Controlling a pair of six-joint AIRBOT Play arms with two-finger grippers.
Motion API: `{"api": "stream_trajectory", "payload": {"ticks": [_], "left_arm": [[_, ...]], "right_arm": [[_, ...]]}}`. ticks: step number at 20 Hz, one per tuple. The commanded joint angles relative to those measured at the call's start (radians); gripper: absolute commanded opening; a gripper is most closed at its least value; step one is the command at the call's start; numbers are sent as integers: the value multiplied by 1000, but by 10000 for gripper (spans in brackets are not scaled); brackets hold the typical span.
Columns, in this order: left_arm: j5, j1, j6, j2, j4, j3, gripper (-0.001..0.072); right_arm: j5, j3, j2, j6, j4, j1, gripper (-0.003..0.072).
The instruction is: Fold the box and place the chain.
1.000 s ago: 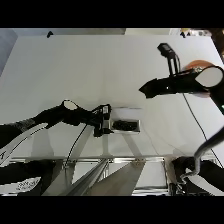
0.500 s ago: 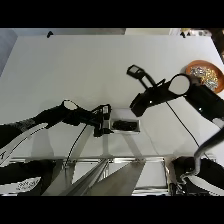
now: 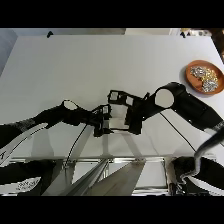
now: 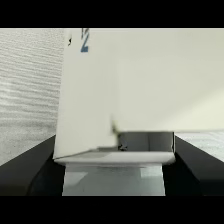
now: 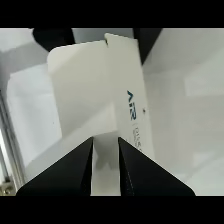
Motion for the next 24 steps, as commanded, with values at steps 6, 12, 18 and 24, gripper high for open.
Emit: {"api": "stream_trajectory", "payload": {"ticks": [6, 12, 18, 24], "left_arm": [[0, 0, 0, 1, 0, 0, 69], [0, 0, 0, 1, 0, 0, 69], [0, 0, 0, 1, 0, 0, 69], [0, 0, 0, 1, 0, 0, 69]], "right_arm": [[-48, -32, 0, -18, -72, 59, 201], [-104, -42, 0, -18, -82, 61, 200], [-105, -47, 0, -18, -85, 61, 156], [-124, -48, 0, -8, -101, 61, 147]]}}
